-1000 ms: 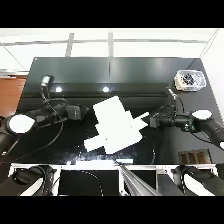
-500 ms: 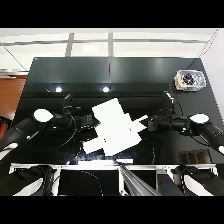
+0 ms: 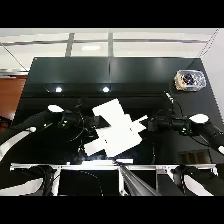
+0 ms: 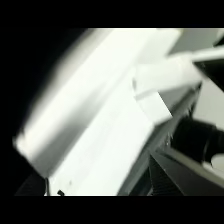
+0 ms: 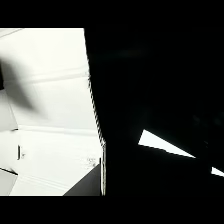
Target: Fold the box and place the chain.
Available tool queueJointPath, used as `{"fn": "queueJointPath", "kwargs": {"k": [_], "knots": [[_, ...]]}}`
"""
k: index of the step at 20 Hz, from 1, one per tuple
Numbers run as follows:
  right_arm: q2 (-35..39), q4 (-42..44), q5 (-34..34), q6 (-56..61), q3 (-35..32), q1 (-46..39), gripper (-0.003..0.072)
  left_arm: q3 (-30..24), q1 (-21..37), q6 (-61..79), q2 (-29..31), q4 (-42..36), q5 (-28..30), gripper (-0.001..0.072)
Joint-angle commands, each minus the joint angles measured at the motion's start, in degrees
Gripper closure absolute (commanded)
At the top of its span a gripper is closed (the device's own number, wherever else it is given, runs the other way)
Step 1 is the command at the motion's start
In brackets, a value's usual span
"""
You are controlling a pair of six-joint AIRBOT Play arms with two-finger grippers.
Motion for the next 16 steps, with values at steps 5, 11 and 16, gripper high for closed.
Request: {"fn": "queueJointPath", "kwargs": {"k": [5,11,16], "knots": [[0.04,-2.34,0.2,0.11,-0.02,0.02,0.0675,9.51,0.0,6.84,-7.39,11.65,-10.1,0.0256],[0.04,-2.29,0.22,0.09,-0.02,0.02,0.0675,13.66,0.02,7.02,-10.19,16.59,-15.76,0.0596],[0.04,-2.82,-0.5,0.09,0.57,0.0,0.0658,13.66,0.0,8.59,-10.16,17.35,-16.13,0.068]]}}
